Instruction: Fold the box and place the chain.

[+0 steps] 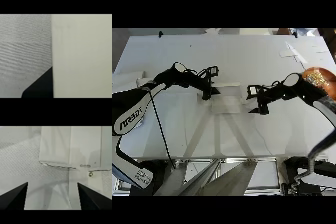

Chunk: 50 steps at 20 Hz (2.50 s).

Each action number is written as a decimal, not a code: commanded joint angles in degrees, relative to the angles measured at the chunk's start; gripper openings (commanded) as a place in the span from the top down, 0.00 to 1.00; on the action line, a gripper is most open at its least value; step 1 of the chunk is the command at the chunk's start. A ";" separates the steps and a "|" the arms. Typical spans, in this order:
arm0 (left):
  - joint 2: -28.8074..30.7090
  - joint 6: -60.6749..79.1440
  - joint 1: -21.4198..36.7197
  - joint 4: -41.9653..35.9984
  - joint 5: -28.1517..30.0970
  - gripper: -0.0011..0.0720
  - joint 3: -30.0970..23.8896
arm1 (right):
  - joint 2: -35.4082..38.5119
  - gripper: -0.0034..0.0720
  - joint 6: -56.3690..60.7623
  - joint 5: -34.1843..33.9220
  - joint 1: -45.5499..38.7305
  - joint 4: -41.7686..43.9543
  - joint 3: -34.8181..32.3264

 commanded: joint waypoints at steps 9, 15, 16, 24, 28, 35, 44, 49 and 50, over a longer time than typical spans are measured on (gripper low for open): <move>-0.04 0.00 -0.02 0.02 -0.02 0.97 -0.02 | -3.98 0.04 -10.80 -8.39 2.23 13.60 -4.76; -0.04 0.00 -0.02 0.02 0.00 0.97 -0.02 | -5.46 0.04 -9.49 -9.90 3.28 17.64 -4.76; -0.04 0.00 -0.02 0.02 -0.02 0.97 -0.02 | -5.46 0.04 -7.80 -11.08 3.26 18.29 -4.76; -0.04 0.00 -0.02 0.02 0.00 0.97 -0.02 | -4.68 0.04 3.41 -13.38 3.26 17.90 -4.76; -0.04 0.02 -0.02 0.02 0.00 0.97 -0.02 | -2.86 0.04 5.55 -13.46 3.26 17.88 -4.76; -0.04 0.00 -0.02 0.02 0.00 0.97 -0.02 | -1.86 0.04 8.13 -17.62 2.97 18.14 -4.76; -0.04 0.00 -0.02 0.00 0.00 0.97 0.00 | -2.23 0.04 3.37 -21.09 0.04 21.11 -4.74; -0.04 0.00 0.00 0.00 0.00 0.97 -0.02 | -2.62 0.04 -2.69 -20.74 0.04 24.39 -4.74; -0.04 0.00 -0.02 0.00 0.00 0.97 -0.02 | -2.62 0.04 -2.56 -20.65 -0.09 21.11 -4.74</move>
